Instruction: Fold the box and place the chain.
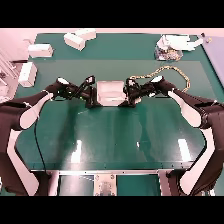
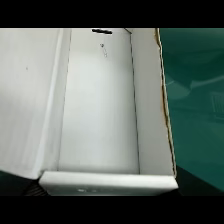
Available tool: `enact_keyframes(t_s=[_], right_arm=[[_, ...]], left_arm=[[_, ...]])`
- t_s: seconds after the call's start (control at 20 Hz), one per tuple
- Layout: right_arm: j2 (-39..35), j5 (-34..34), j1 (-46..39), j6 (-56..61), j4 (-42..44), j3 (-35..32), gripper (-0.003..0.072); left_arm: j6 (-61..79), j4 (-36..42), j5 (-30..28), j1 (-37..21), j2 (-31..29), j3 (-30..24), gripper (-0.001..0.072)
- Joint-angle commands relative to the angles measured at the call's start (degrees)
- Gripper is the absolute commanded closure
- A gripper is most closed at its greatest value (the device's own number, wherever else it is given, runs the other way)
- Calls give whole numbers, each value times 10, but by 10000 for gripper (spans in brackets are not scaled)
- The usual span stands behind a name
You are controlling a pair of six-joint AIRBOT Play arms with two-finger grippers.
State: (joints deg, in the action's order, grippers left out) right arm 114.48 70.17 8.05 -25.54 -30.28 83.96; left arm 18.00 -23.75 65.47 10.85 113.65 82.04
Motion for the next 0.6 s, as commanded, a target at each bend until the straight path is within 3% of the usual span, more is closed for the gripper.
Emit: enact_keyframes(t_s=[0.0,0.2,0.25,0.3,0.55], right_arm=[[0,0,0,0,0,0,95],[0,5,0,0,-1,0,95],[0,2,0,-5,5,0,62],[-1,4,-1,-4,7,1,-34],[-15,15,-8,-4,1,1,-34]], left_arm=[[0,1,-1,0,0,0,80],[0,1,-1,0,0,0,80],[0,1,-1,0,0,0,80],[0,1,-1,0,0,0,80],[0,1,-2,0,0,0,80]])
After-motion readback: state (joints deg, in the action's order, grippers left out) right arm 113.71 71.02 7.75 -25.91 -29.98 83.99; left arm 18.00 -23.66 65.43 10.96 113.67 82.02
